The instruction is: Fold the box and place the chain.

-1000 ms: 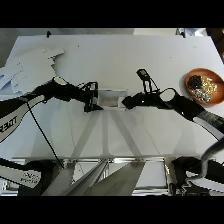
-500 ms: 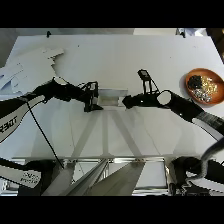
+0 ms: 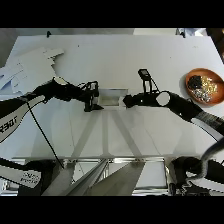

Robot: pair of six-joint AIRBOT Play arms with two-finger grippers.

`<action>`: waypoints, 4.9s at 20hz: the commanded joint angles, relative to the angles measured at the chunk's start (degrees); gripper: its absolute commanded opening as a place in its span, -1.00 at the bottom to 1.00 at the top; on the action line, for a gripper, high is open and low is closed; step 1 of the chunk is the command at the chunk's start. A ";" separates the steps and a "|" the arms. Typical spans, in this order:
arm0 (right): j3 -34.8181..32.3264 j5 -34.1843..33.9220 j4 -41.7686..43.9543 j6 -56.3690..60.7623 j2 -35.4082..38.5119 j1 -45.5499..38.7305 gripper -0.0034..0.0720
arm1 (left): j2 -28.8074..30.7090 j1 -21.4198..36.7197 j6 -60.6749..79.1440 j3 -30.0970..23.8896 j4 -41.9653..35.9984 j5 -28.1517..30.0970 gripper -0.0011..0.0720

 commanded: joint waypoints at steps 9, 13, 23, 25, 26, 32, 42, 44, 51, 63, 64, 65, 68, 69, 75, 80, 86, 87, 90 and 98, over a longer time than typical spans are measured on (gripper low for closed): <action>1.84 2.38 -4.55 6.88 -0.76 2.69 0.34 | 0.00 0.02 0.02 0.02 0.11 -0.15 -0.05; 4.31 7.02 -19.63 19.17 -0.83 2.69 0.34 | 0.00 0.02 0.02 0.02 0.11 -0.15 -0.05; 6.69 9.46 -28.44 29.24 -2.86 5.33 0.34 | 0.00 0.02 0.00 0.02 0.11 -0.15 -0.05; 7.06 8.98 -28.33 31.41 -2.86 6.21 0.34 | 0.00 0.02 0.00 0.02 0.11 -0.15 -0.05; 7.15 8.87 -28.17 32.13 -2.86 6.62 0.34 | 0.00 0.02 0.00 0.02 0.11 -0.15 -0.05; 7.21 4.20 -22.16 32.09 -2.86 8.52 0.31 | 0.00 0.02 0.00 0.02 0.11 -0.17 -0.05; 7.21 8.55 -21.62 31.43 -2.86 8.52 -0.02 | 0.00 0.02 0.00 0.02 0.11 -0.15 -0.05; 7.21 9.11 -22.18 31.43 -2.86 8.52 -0.04 | 0.00 0.02 0.00 0.02 0.11 -0.15 -0.05; 7.23 9.53 -22.86 31.67 -2.86 8.52 -0.36 | 0.00 0.02 0.00 0.02 0.11 -0.15 -0.05; 12.17 12.22 -16.85 28.22 -2.93 8.52 -0.22 | 0.00 0.02 0.00 0.02 0.11 -0.15 -0.05; 12.17 13.40 -16.85 26.49 -3.10 8.52 -0.06 | 0.00 0.02 0.02 0.02 0.11 -0.15 -0.05; 12.17 14.78 -16.85 25.59 -3.43 8.52 -0.04 | 0.00 0.02 0.02 0.02 0.11 -0.15 -0.05; 12.17 16.68 -17.46 25.59 -5.03 8.81 -0.03 | 0.00 0.02 0.00 0.02 0.11 -0.15 -0.05; 12.17 16.44 -18.23 25.59 -5.73 9.27 -0.04 | 0.00 0.02 0.02 0.02 0.11 -0.15 -0.05; 12.20 14.95 -21.46 28.48 -8.76 11.26 -0.24 | 0.00 0.02 0.00 0.02 0.11 -0.15 -0.05; 12.22 15.28 -22.05 29.20 -8.76 11.26 -0.85 | 0.00 0.02 0.02 0.02 0.11 -0.15 -0.05; 12.39 15.54 -19.30 29.03 -8.57 11.26 0.39 | 0.00 0.02 0.00 0.02 0.11 -0.15 -0.05; 12.63 15.58 -19.21 29.00 -8.31 11.26 0.46 | 0.00 0.02 0.00 0.02 0.09 -0.15 -0.05; 12.85 15.58 -19.52 28.70 -6.43 11.26 0.49 | 0.00 0.02 0.02 0.00 0.11 -0.17 -0.05; 13.05 24.41 -27.39 28.44 -3.30 11.23 0.49 | 0.00 0.02 0.02 0.02 0.09 -0.15 -0.05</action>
